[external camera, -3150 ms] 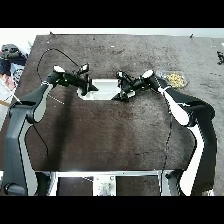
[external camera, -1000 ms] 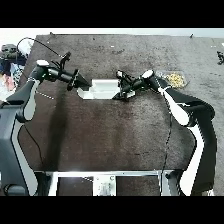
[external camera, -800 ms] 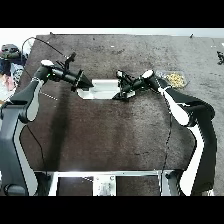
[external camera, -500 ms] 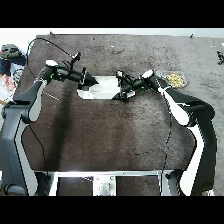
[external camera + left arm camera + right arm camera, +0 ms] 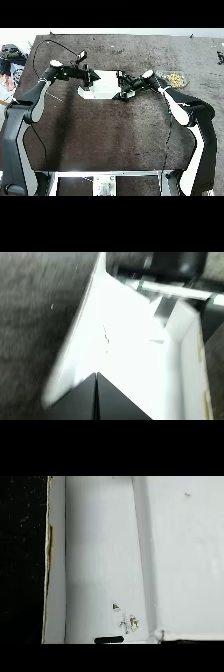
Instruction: Fold the box and place the chain.
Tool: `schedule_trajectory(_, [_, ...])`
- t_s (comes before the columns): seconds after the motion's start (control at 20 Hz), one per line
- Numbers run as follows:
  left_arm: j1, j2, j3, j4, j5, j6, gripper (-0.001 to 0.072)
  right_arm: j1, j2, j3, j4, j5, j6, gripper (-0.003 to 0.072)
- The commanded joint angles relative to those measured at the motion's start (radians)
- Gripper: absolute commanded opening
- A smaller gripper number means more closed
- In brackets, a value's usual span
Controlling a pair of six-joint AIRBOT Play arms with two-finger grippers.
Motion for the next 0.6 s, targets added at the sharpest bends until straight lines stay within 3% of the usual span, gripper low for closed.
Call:
schedule_trajectory(0.0, [-0.003, -0.003, -0.006, 0.116, 0.044, -0.044, 0.0010, 0.000, 0.000, 0.000, 0.000, 0.000, 0.000, 0.0464])
schedule_trajectory(0.55, [-0.002, -0.008, -0.005, 0.113, 0.027, -0.053, 0.0009, 0.000, 0.000, 0.000, 0.000, 0.000, 0.000, 0.0464])
